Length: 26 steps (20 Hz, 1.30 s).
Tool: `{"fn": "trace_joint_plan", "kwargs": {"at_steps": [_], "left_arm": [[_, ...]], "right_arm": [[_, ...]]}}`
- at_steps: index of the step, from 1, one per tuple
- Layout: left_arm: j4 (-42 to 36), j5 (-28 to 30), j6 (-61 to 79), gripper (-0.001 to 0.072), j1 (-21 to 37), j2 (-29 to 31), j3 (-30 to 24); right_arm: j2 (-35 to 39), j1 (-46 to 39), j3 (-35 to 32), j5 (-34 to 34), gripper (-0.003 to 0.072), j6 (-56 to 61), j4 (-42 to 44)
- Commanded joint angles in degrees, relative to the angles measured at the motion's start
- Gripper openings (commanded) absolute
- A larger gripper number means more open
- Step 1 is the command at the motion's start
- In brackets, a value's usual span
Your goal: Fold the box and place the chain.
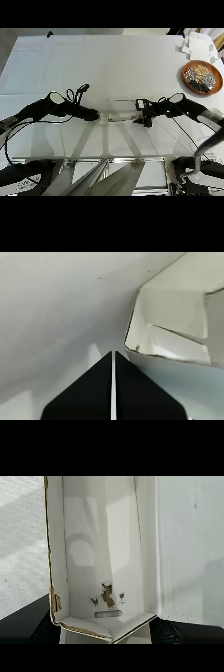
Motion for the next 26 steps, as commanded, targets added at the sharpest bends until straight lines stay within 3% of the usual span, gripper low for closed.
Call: {"fn": "trace_joint_plan", "kwargs": {"at_steps": [1,3,15,16,18,26], "left_arm": [[-2.03,0.20,-0.04,0.0105,-1.36,2.82,0.57],[-2.78,0.15,-0.02,0.0155,-2.78,3.43,1.33],[-4.44,0.37,-0.02,0.0159,-3.98,3.45,1.62],[-4.44,0.37,-0.02,0.0177,-3.98,3.45,1.62],[-4.46,0.13,-0.02,0.0289,-3.98,3.45,1.62],[-4.79,0.02,-1.33,0.0303,-4.44,3.45,1.64]], "right_arm": [[0.02,0.04,0.04,0.02,0.0454,0.02,0.00],[0.02,0.04,0.04,0.00,0.0454,0.02,0.02],[0.02,0.04,0.04,0.00,0.0454,0.02,0.00],[0.02,0.04,0.04,0.02,0.0454,0.02,0.02],[0.02,0.04,0.04,0.02,0.0454,0.02,0.00],[0.02,0.04,0.04,0.00,0.0454,0.02,0.00]]}}
